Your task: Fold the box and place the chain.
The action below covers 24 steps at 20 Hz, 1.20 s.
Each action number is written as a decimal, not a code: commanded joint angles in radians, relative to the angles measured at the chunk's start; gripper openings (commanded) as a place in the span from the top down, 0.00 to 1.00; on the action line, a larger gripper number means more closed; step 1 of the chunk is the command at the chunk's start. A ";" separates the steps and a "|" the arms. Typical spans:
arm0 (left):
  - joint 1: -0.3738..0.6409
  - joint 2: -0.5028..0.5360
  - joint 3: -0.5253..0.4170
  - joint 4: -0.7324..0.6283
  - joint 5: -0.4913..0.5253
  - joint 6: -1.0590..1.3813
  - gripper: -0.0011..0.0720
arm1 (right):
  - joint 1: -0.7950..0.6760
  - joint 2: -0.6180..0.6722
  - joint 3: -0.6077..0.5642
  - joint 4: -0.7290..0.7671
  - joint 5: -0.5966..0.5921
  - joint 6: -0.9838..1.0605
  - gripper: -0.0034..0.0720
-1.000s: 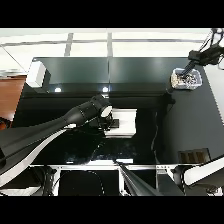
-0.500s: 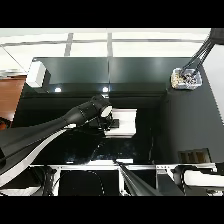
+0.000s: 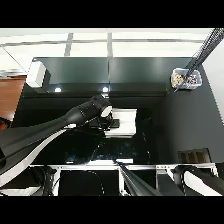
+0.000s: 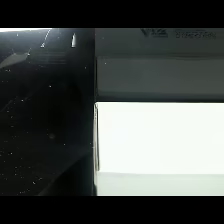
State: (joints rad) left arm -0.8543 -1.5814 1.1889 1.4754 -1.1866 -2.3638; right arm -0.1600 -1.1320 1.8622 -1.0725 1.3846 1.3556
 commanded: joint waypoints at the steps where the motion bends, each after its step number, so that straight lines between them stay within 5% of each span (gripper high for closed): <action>1: 0.000 0.000 0.001 0.001 0.001 0.000 0.95 | 0.099 0.076 -0.056 0.080 0.191 -0.003 0.94; 4: 0.000 0.000 0.001 0.001 0.008 0.000 0.95 | 0.223 0.084 -0.146 0.119 0.298 -0.003 0.94; 9: 0.000 0.000 0.001 0.001 0.008 0.000 0.95 | 0.367 0.084 -0.261 0.139 0.290 -0.004 0.94; 14: 0.000 0.000 0.001 0.001 0.006 0.000 0.95 | 0.393 0.084 -0.306 0.312 0.243 -0.033 0.94; 24: 0.000 0.000 0.001 0.000 0.006 0.000 0.95 | 0.424 0.083 -0.306 0.391 0.212 -0.034 0.94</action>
State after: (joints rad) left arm -0.8543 -1.5814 1.1889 1.4757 -1.1805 -2.3638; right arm 0.2543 -1.0492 1.5574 -0.7055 1.6157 1.3235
